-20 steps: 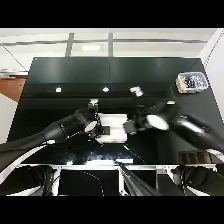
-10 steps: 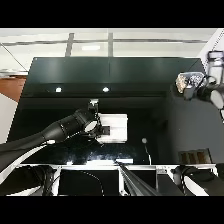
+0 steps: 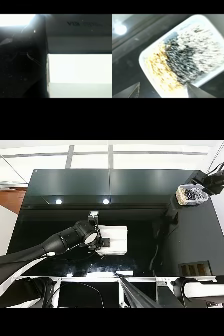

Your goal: Fold the box and place the chain.

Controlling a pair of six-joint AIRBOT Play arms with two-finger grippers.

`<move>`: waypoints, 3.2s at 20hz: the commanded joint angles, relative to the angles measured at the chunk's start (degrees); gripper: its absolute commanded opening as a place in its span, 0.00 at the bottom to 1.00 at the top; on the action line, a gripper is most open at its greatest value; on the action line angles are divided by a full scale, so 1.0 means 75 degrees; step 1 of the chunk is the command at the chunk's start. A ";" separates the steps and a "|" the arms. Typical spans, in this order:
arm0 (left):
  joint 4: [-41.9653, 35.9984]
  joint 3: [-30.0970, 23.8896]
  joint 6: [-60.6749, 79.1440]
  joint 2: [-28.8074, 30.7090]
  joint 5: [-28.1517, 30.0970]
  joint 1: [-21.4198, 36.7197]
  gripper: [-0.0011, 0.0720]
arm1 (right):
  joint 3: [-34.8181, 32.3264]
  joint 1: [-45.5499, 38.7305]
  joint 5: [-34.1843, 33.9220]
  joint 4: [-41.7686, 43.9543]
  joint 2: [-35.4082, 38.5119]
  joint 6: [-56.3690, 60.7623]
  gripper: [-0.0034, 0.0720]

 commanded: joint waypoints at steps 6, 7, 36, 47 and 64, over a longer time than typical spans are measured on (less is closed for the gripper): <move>0.0026 -0.0003 -0.0006 -0.0003 -0.0006 0.0009 0.06 | 0.1451 -0.0627 0.1081 0.1827 -0.1883 0.1145 0.93; 0.0026 -0.0003 -0.0006 -0.0003 -0.0006 0.0009 0.06 | 0.1451 -0.0624 0.1081 0.1918 -0.1941 0.1145 0.93; 0.0029 -0.0003 -0.0006 -0.0003 -0.0047 0.0009 0.06 | 0.1451 -0.1070 0.1641 0.2500 -0.1664 -0.0583 0.09; 0.0026 -0.0003 -0.0006 -0.0003 -0.0096 0.0006 0.05 | 0.1451 -0.1300 0.1871 0.4083 -0.0542 -0.3381 0.09; 0.0023 -0.0003 -0.0006 -0.0003 -0.0242 0.0006 0.06 | 0.1370 -0.0038 0.3185 0.3590 0.4881 -0.4978 0.09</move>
